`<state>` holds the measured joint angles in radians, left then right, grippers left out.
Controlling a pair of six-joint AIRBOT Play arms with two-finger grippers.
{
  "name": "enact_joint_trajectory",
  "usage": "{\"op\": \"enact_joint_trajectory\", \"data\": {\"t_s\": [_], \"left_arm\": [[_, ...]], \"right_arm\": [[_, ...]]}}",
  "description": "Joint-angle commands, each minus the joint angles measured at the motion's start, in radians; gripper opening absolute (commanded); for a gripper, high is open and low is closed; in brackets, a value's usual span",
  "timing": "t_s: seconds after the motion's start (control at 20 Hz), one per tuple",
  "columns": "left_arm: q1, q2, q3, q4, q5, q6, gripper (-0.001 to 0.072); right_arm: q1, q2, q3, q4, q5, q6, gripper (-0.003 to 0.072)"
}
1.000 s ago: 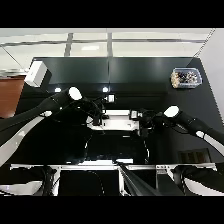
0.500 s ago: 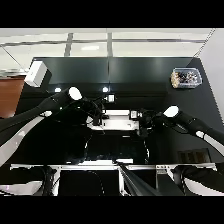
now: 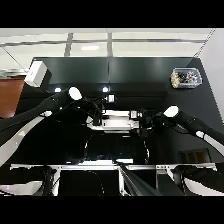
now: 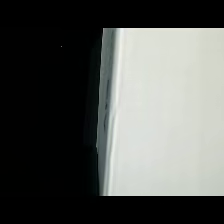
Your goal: Fold the box and place the chain.
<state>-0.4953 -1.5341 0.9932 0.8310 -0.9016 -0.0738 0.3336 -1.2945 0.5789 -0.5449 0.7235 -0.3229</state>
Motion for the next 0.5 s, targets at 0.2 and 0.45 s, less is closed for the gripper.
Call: {"op": "enact_joint_trajectory", "data": {"t_s": [0.2, 0.45], "left_arm": [[0.000, 0.002, 0.000, -0.002, 0.000, -0.010, 0.0030], [0.014, 0.069, 0.000, 0.010, -0.029, -0.032, 0.0687]], "right_arm": [[0.001, 0.000, 0.001, 0.002, -0.002, 0.003, 0.0487], [0.001, 0.000, 0.000, 0.002, -0.005, 0.005, 0.0487]]}}
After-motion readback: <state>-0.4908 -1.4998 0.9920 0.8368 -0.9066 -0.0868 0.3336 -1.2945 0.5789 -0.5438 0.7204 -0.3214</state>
